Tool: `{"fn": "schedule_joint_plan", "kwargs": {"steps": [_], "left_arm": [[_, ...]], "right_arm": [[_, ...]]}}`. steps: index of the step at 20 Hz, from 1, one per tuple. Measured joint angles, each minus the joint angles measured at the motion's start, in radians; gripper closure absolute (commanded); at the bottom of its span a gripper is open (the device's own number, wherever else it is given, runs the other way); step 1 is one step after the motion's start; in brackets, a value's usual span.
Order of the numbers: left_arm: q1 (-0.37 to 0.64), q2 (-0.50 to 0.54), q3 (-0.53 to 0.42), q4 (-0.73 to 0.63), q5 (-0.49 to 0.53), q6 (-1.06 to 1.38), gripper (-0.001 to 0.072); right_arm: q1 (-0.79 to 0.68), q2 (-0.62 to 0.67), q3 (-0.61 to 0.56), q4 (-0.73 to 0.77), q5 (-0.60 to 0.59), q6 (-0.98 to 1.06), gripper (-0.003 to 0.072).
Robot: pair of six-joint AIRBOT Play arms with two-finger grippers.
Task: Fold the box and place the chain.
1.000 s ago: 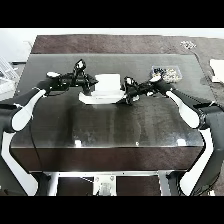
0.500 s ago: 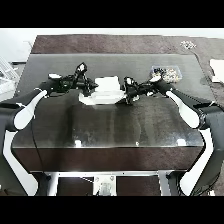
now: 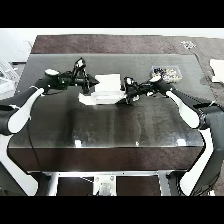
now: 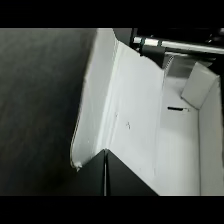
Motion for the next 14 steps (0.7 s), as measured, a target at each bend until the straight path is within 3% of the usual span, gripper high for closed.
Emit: {"fn": "schedule_joint_plan", "kwargs": {"steps": [3, 4, 5, 6, 10, 14], "left_arm": [[0.0, 0.082, 0.0, 0.084, -0.039, -0.018, 0.0686], [0.0, 0.109, 0.001, 0.129, -0.051, -0.035, 0.0485], [0.0, 0.135, 0.001, 0.186, -0.07, -0.055, 0.0207], [0.0, 0.154, 0.001, 0.243, -0.092, -0.083, 0.0018], [0.0, 0.186, -0.005, 0.435, -0.138, -0.238, 0.002], [0.001, 0.195, -0.056, 0.5, -0.118, -0.286, 0.002]], "right_arm": [[0.0, 0.0, 0.0, 0.0, 0.0, 0.0, 0.0105], [0.0, 0.0, 0.0, 0.0, 0.0, 0.0, 0.0104], [0.0, 0.0, 0.0, 0.0, 0.0, 0.0, 0.0104], [0.0, 0.0, 0.0, 0.0, 0.0, 0.0, 0.0104], [0.0, 0.0, 0.0, 0.001, 0.0, 0.0, 0.0104], [0.0, 0.0, 0.0, 0.001, 0.0, 0.0, 0.0104]]}}
